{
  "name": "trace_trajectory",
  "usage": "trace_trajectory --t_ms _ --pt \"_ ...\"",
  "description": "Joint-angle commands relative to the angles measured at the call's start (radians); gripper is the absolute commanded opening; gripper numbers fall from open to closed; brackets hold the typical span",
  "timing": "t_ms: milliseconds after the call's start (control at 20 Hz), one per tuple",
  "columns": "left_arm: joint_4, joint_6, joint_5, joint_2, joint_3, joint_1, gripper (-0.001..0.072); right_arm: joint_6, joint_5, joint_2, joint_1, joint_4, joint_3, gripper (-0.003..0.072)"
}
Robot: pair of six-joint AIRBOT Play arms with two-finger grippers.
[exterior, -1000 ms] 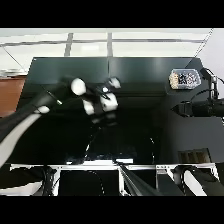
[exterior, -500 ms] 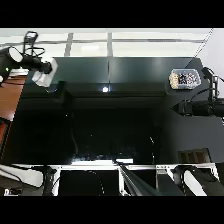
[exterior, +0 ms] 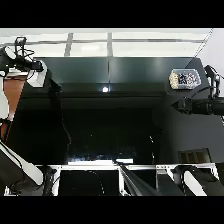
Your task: Fold the box and place the chain.
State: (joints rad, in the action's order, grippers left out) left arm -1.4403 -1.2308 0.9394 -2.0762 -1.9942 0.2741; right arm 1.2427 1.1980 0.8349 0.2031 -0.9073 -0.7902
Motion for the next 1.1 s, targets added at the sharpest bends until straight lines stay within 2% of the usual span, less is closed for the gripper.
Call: trace_trajectory --t_ms 0,100,150,200,250,350,500,600,750,850,950,1050 --pt "-0.002 -0.016 0.075 -0.001 -0.102 0.003 0.0719 0.012 -0.01 0.0 -0.036 -0.002 0.0 0.0014" --pt "0.0 -0.057 0.116 0.079 -0.129 0.003 0.0715 0.011 -0.007 -0.001 -0.045 -0.002 0.0 0.0013" --pt "0.006 -0.086 0.139 0.132 -0.128 0.003 0.0683 0.011 -0.005 -0.001 -0.045 -0.004 0.0 0.0013" --pt "0.014 -0.114 0.179 0.193 -0.119 0.003 0.045 0.011 -0.006 -0.001 -0.045 -0.01 0.0 0.0014" --pt "0.018 -0.13 0.24 0.259 -0.101 0.001 0.0018 0.011 -0.003 -0.001 -0.045 -0.009 0.0 0.0014" --pt "0.016 -0.15 0.258 0.4 -0.008 -0.018 0.0021 0.01 0.051 -0.001 -0.045 -0.01 -0.002 0.0013" --pt "0.009 -0.192 0.231 0.648 0.202 -0.077 0.0021 -0.001 0.151 -0.035 -0.045 -0.093 -0.001 0.0012" --pt "0.01 -0.192 0.167 0.821 0.402 -0.144 0.0021 0.0 0.06 -0.119 -0.045 -0.192 0.0 0.0012" --pt "0.014 -0.194 0.003 1.1 0.803 -0.279 0.0022 -0.003 -0.154 -0.284 -0.045 -0.348 0.0 0.0012" --pt "0.013 -0.2 -0.105 1.266 1.069 -0.364 0.0022 -0.003 -0.203 -0.308 -0.045 -0.43 0.015 0.0013" --pt "0.013 -0.29 -0.187 1.425 1.318 -0.436 0.0022 -0.003 -0.268 -0.306 -0.045 -0.411 0.1 0.0012" --pt "0.013 -0.346 -0.25 1.548 1.498 -0.477 0.0022 -0.002 -0.367 -0.306 -0.045 -0.346 0.234 0.0013"
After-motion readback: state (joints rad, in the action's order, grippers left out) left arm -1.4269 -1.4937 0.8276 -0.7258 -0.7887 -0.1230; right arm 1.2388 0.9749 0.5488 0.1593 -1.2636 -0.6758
